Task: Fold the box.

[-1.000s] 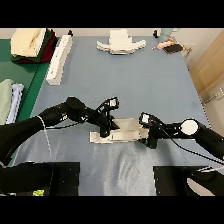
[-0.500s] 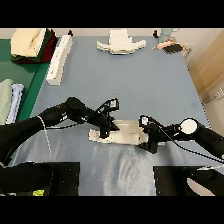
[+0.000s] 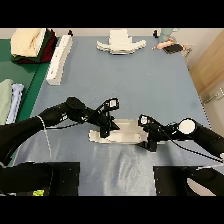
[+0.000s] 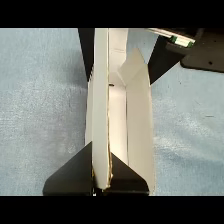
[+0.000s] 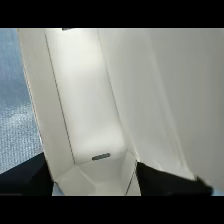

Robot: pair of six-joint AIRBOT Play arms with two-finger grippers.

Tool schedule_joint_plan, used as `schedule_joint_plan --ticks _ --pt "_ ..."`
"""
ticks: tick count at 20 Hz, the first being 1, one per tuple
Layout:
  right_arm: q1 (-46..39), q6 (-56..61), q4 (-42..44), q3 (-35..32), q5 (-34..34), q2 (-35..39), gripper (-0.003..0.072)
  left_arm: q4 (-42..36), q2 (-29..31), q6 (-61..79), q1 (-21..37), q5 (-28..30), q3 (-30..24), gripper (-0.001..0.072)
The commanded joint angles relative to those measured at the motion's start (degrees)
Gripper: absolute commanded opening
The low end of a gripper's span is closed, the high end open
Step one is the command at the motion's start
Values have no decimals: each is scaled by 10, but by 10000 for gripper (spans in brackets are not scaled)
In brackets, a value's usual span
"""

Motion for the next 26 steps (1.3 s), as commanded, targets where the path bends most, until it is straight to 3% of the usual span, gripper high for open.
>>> schedule_joint_plan --ticks 1,9,26 --pt "0 -23 11 0 -36 -26 706 1 0 0 1 -2 0 15" --pt "-69 -150 73 0 30 -34 706 1 0 0 1 -2 0 15" --pt "-70 -218 119 0 34 -91 688 1 0 0 0 -2 0 15"
